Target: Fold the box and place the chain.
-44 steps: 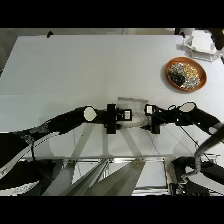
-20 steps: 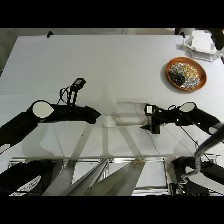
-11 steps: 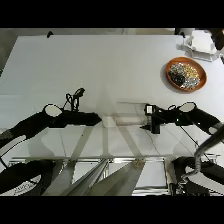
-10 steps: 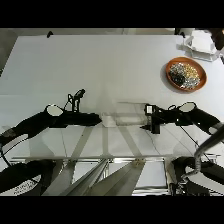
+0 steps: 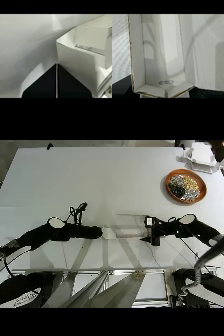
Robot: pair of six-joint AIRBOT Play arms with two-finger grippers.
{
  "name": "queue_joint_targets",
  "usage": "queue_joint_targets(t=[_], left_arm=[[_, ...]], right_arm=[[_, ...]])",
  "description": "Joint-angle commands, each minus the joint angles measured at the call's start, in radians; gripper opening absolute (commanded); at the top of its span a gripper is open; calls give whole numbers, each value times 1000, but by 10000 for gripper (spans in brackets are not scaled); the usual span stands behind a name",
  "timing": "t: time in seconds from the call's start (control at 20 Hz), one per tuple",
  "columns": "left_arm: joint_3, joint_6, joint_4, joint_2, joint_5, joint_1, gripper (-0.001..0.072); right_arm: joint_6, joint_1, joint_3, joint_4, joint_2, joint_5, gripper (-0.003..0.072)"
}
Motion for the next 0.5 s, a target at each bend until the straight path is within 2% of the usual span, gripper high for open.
queue_joint_targets(t=[0.0,0.25,0.45], left_arm=[[0,76,-107,-7,6,-47,2],[5,86,-114,-27,27,-76,4],[40,112,-112,28,37,-76,15]], right_arm=[[0,0,1,0,0,0,406],[0,0,1,0,0,0,406],[0,0,1,0,0,0,406]])
